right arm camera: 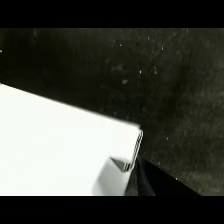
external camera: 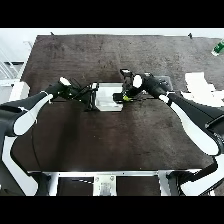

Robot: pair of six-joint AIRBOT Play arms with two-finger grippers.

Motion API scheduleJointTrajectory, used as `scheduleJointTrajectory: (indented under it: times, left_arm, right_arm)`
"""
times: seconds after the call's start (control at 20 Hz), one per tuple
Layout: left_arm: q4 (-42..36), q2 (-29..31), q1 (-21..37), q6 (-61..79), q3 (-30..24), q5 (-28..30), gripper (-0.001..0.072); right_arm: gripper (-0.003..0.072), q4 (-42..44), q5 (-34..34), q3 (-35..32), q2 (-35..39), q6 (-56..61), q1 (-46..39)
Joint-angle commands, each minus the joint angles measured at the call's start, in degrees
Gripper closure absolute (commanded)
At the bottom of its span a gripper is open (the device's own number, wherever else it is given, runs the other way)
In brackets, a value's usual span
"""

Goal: Fold the box and place the chain.

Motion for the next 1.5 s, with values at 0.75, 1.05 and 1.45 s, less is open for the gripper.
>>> scheduleJointTrajectory:
  times: [0.75, 1.05, 1.45]
  left_arm:
    - [0.0, -0.02, -0.02, -0.09, 0.0, 0.04, 0.0183]
    - [0.0, -0.02, -0.02, -0.48, 0.02, 0.11, 0.0183]
    - [0.0, 0.0, -0.02, -0.5, 0.02, 0.13, 0.0183]
  right_arm:
    - [0.0361, -10.45, 2.82, 3.85, -2.08, 19.19, 2.69]
    - [0.0394, -11.85, 3.37, 4.09, -2.54, 21.18, 3.41]
    - [0.0471, -13.75, 6.56, 4.09, -2.56, 23.65, 3.34]
